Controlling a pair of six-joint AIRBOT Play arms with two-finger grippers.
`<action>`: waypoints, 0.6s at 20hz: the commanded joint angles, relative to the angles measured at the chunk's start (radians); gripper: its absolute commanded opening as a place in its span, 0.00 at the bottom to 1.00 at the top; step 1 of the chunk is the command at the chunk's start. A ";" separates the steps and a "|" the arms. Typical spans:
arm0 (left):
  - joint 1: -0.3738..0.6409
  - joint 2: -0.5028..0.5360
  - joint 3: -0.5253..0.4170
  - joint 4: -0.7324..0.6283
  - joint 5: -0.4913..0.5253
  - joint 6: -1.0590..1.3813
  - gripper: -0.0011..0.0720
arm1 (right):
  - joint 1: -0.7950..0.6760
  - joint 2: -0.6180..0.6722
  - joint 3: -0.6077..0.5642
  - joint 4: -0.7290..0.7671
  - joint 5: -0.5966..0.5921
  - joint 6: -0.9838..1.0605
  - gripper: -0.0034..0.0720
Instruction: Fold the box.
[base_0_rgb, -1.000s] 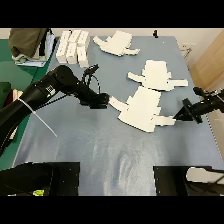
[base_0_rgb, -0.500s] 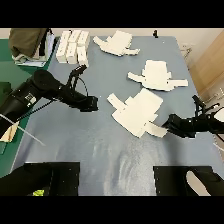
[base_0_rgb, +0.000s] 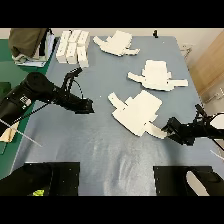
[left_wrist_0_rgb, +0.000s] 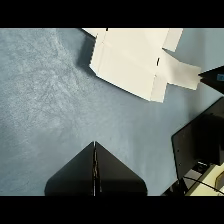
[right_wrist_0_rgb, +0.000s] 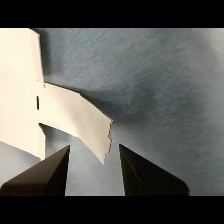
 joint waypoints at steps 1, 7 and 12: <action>0.002 0.001 -0.002 -0.001 -0.039 0.029 0.04 | 0.002 0.001 -0.010 -0.025 0.014 0.042 0.66; 0.002 0.001 -0.002 -0.001 -0.026 0.033 0.71 | 0.125 -0.015 -0.117 0.207 -0.246 -0.021 0.60; 0.002 0.001 -0.002 -0.001 -0.027 0.033 0.71 | 0.210 -0.133 -0.118 0.275 -0.392 -0.075 0.57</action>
